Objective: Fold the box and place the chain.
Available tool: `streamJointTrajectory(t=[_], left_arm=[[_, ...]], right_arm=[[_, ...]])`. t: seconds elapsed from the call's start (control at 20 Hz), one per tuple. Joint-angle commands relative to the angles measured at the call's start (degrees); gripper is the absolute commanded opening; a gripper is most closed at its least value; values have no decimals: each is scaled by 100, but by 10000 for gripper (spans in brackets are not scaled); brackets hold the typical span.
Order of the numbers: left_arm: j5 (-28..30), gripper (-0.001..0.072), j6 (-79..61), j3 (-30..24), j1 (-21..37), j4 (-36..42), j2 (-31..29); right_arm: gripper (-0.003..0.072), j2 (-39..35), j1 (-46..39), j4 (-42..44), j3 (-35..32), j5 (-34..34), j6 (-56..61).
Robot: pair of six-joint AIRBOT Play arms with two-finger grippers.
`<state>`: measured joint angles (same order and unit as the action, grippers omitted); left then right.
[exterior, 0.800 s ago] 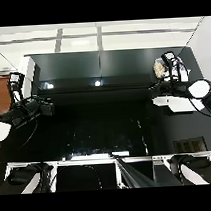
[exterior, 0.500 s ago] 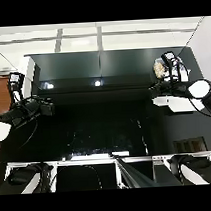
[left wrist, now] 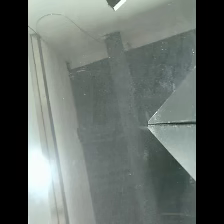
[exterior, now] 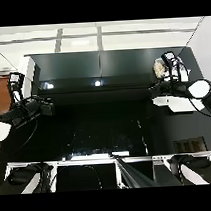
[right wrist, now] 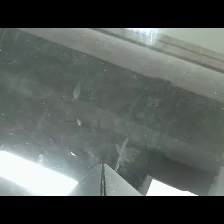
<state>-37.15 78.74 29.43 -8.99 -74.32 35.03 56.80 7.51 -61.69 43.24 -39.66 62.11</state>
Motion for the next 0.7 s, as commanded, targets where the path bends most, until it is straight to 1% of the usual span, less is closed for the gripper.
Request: streamJointTrajectory(t=[0.0,0.05,0.1,0.2,0.35,0.4,0.45,0.5,0.6,0.65], left_arm=[[219,29,13,-4,-4,138,2],[459,29,13,-20,-4,136,9],[669,29,15,-26,-4,142,24],[1047,30,13,-26,-2,133,138],[1679,30,15,-24,-4,188,527],[1832,117,15,-20,-4,280,693],[1915,439,15,-15,-4,304,844],[1926,700,35,-11,-2,319,1001],[1801,708,42,-11,-4,345,1226],[1698,708,42,-11,-4,345,1285]], right_arm=[[19,2,0,389,-2,2,0],[19,2,0,577,-2,13,2],[19,2,0,758,-2,184,-22],[19,2,0,844,-2,1043,-20],[20,2,0,833,-2,2321,-20],[37,4,-2,831,-2,2723,-20],[414,4,-2,831,-2,3150,-20],[716,7,-7,767,0,3462,-44],[715,33,-313,750,33,3504,-39],[714,116,-765,774,87,3362,13]])
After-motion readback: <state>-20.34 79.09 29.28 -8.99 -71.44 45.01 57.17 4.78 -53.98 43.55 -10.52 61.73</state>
